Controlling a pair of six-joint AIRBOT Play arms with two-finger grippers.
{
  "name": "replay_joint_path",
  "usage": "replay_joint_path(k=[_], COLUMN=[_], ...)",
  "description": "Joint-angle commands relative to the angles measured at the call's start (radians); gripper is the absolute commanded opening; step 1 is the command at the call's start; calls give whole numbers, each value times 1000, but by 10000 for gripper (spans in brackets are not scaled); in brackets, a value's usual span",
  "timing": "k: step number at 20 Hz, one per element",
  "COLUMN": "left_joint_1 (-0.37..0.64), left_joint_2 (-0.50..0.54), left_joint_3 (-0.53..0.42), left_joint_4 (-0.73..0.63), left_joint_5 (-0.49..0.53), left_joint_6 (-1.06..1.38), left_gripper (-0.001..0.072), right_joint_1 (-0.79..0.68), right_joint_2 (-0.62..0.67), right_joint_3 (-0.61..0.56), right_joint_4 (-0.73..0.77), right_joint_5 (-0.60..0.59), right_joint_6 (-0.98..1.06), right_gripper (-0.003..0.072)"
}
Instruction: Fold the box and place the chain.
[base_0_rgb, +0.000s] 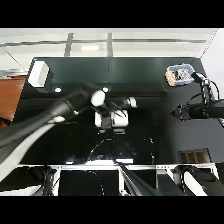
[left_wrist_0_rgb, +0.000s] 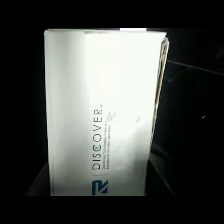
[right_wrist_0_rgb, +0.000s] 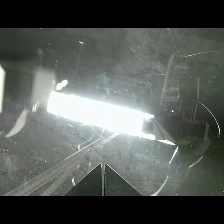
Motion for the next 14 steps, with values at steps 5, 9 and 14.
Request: replay_joint_path(k=[5,9,14], left_joint_1=[605,911,1094], left_joint_2=[156,132,43], left_joint_3=[50,91,129], left_joint_4=[115,83,86], left_joint_5=[-168,-260,-233], left_joint_6=[-500,-558,-513], left_gripper=[334,334,334], right_joint_1=[0,0,0], right_joint_2=[0,0,0], right_joint_3=[0,0,0], right_joint_4=[1,1,2], right_joint_5=[-15,-23,-85], right_joint_6=[7,12,27], right_gripper=[21,21,21])
